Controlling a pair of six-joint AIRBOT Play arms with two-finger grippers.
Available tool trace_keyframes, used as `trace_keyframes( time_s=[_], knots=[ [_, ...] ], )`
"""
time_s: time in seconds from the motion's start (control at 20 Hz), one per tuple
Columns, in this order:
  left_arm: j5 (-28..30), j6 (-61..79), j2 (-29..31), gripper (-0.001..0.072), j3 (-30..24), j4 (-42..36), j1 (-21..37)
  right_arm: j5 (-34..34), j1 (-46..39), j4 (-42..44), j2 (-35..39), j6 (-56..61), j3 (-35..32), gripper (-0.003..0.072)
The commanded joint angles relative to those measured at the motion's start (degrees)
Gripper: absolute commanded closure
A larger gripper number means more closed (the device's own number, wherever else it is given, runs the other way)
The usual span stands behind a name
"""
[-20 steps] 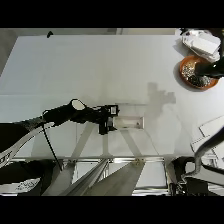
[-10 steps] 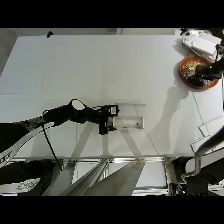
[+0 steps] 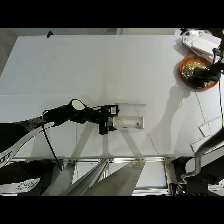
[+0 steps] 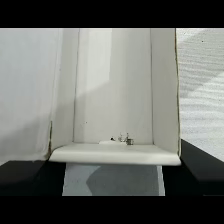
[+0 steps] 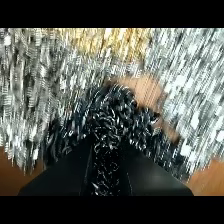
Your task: Fold the box and place the chain.
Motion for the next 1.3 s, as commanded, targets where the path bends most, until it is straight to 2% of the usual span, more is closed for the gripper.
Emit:
trace_keyframes(
  time_s=[0.0,0.2,0.4,0.8,1.0,1.25],
  knots=[
    [0.02,0.0,0.04,0.0233,0.02,0.02,0.04,0.24,-0.04,0.07,3.43,-0.26,0.13,0.0674],
    [0.02,0.02,0.04,0.0233,0.02,0.02,0.04,0.96,-0.04,0.11,11.28,-3.06,0.13,0.0674],
    [0.04,0.0,0.04,0.0233,0.02,0.02,0.04,5.92,-0.02,0.68,20.81,-6.54,0.13,0.0674],
    [0.02,0.0,0.04,0.0233,0.02,0.02,0.04,17.27,-0.02,11.54,38.6,-10.73,0.13,0.0674],
    [0.04,0.0,0.04,0.0233,0.02,0.02,0.04,25.77,-0.02,15.43,43.3,-10.73,0.13,0.0674],
    [0.02,0.0,0.04,0.0233,0.02,0.02,0.04,36.65,-0.02,24.13,43.74,-10.75,0.09,0.0674]
  ],
)
